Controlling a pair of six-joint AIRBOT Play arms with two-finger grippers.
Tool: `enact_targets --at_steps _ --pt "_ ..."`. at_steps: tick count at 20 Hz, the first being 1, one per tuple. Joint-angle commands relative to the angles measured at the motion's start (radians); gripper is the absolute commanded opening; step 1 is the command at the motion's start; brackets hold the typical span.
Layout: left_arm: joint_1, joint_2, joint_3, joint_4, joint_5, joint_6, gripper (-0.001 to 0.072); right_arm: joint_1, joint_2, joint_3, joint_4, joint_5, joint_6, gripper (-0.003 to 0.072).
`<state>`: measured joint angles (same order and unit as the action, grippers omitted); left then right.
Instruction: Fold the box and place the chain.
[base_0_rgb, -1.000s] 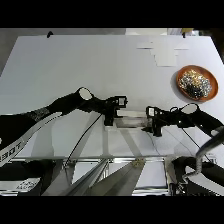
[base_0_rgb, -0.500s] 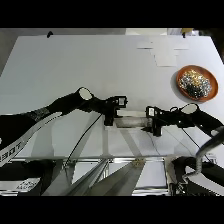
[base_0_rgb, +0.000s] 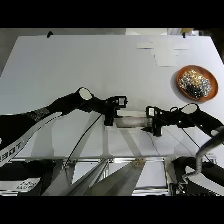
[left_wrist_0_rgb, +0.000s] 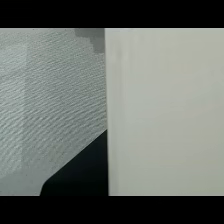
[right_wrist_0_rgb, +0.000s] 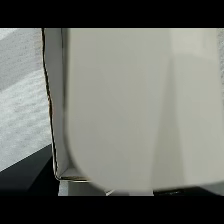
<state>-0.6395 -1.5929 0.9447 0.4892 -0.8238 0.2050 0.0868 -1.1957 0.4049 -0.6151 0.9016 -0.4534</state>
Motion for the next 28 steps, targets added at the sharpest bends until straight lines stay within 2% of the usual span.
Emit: enact_targets --at_steps 1,14,15,16,18,19,20,22,28 --pt "0.000 0.000 0.001 0.000 0.000 0.000 0.0029 0.000 0.001 0.001 -0.001 0.003 0.000 0.0417" --pt "0.000 0.002 0.001 -0.002 0.000 0.000 0.0033 0.000 0.001 0.001 -0.001 0.003 0.000 0.0417" --pt "0.001 0.003 0.001 -0.002 0.000 0.000 0.0080 0.000 0.001 0.001 -0.001 0.003 0.000 0.0417" --pt "0.002 0.007 0.001 -0.002 0.000 0.000 0.0203 0.000 0.001 0.001 -0.002 0.003 0.000 0.0417" --pt "0.002 0.024 0.001 -0.002 0.008 0.001 0.0554 0.000 0.001 0.001 -0.002 0.003 0.000 0.0417" --pt "0.002 0.033 0.001 0.002 0.014 0.001 0.0671 0.000 0.001 0.001 -0.001 0.003 0.000 0.0417" --pt "0.002 0.042 0.001 0.008 0.021 0.001 0.0700 0.000 0.001 0.001 -0.002 0.003 0.000 0.0417" --pt "0.002 0.061 0.001 0.077 0.023 -0.003 0.0701 0.000 0.001 0.001 -0.002 0.003 0.000 0.0417" --pt "0.002 0.168 0.001 0.466 0.002 -0.312 0.0701 0.000 0.001 0.001 -0.002 0.003 0.000 0.0417"
